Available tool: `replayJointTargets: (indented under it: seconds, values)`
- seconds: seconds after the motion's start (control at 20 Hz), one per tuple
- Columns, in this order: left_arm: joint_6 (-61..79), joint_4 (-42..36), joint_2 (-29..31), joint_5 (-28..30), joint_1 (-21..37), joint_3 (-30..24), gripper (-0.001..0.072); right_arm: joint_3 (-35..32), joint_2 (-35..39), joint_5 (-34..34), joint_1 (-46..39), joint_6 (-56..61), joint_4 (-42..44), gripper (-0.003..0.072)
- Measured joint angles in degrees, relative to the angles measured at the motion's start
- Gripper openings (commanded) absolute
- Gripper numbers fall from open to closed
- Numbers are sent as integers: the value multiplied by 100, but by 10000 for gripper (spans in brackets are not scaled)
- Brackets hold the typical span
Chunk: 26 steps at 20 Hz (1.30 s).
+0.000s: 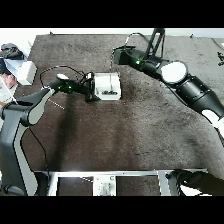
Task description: Fold the box and place the chain.
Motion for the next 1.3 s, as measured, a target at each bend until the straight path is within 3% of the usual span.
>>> replayJointTargets:
  seconds: [0.3,0.4,0.85,1.3]
  values:
    - [0,-2,0,0,0,0,340,17,-577,245,24,-20,-164,0]
    - [0,0,0,0,0,0,340,17,-726,455,-81,-2,-223,361]
    - [0,0,0,0,0,0,340,116,-1283,1825,-1285,-219,-1478,355]
    - [0,-2,0,0,0,0,340,2118,-3333,4277,-1965,-2594,-1040,330]
